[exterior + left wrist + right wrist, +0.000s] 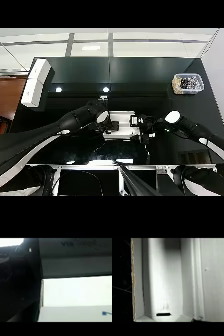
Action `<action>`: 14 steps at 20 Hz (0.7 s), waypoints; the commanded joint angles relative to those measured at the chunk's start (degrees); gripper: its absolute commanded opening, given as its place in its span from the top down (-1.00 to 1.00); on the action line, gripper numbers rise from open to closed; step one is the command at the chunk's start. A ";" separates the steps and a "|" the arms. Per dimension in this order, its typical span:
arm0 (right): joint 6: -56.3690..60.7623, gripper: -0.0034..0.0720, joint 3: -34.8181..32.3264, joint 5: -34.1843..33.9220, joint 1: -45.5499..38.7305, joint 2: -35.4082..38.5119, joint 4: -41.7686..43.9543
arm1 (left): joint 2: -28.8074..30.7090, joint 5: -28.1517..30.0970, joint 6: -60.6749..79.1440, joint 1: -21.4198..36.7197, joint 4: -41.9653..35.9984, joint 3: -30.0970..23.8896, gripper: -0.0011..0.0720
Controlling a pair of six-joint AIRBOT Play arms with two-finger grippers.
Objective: Fold the box and place the chain.
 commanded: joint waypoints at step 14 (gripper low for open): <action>0.00 0.26 -0.02 0.00 0.00 0.00 0.00 | -0.20 -0.20 -1.36 -0.04 0.09 0.09 -0.15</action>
